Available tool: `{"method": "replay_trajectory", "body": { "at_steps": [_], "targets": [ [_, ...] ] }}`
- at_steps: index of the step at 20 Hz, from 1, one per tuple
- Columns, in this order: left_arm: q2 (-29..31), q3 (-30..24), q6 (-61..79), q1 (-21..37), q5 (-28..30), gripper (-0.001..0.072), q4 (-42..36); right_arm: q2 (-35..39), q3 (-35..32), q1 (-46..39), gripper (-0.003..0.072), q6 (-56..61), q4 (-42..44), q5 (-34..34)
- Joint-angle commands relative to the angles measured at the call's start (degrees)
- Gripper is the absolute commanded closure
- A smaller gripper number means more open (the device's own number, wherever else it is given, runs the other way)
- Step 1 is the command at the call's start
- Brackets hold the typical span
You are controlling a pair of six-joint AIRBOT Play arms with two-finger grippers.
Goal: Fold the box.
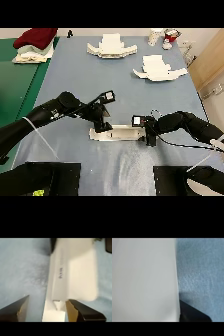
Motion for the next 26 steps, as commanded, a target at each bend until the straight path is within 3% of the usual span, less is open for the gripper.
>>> {"method": "replay_trajectory", "body": {
  "at_steps": [1, 2, 3, 4, 5, 6, 8, 10, 12, 14, 19, 26],
  "targets": [
    [6.12, 0.04, -23.74, 4.63, -5.4, 0.0026, 11.37, -0.04, -0.02, 0.0, 0.0196, 0.02, 0.02, 0.02],
    [7.58, 0.02, -28.68, 5.86, -9.01, 0.0082, 13.44, -0.04, -0.02, 0.0, 0.0196, 0.02, 0.02, 0.02],
    [8.55, 0.02, -32.11, 6.62, -13.38, 0.0329, 14.12, -0.04, -0.02, 0.0, 0.0195, 0.02, 0.02, 0.02],
    [8.87, -0.04, -33.73, 6.73, -18.16, 0.0651, 13.77, -0.04, -0.02, 0.0, 0.0196, 0.02, 0.02, 0.02],
    [8.74, -0.48, -34.77, 6.03, -21.79, 0.0694, 12.26, -0.04, -0.02, 0.0, 0.0196, 0.02, 0.02, 0.02],
    [8.68, -1.53, -37.57, 4.76, -22.84, 0.0694, 9.55, -0.04, -0.02, 0.0, 0.0196, 0.02, 0.02, 0.04],
    [8.46, -4.74, -41.88, -0.13, -19.69, 0.0694, 1.46, -0.04, -0.02, 0.0, 0.0196, 0.02, 0.02, 0.02],
    [7.78, -7.23, -44.57, -7.21, -10.69, 0.0694, -5.97, -0.04, -0.02, 0.0, 0.0196, 0.02, 0.02, 0.02],
    [6.47, -6.88, -47.69, -13.35, -0.37, 0.0694, -8.66, -0.04, -0.02, 0.0, 0.0196, 0.02, 0.02, 0.02],
    [4.59, -5.35, -51.41, -15.8, 7.43, 0.0694, -9.01, -0.04, -0.02, 0.0, 0.0196, 0.02, 0.02, 0.02],
    [-0.66, -1.11, -53.75, -15.47, 17.79, 0.0695, -8.94, -0.04, -0.02, 0.0, 0.0196, 0.02, 0.02, 0.02],
    [-6.14, 0.48, -53.81, -7.21, 18.56, 0.0694, -8.72, -0.04, -0.02, 0.0, 0.0196, 0.02, 0.02, 0.02]
  ]
}}
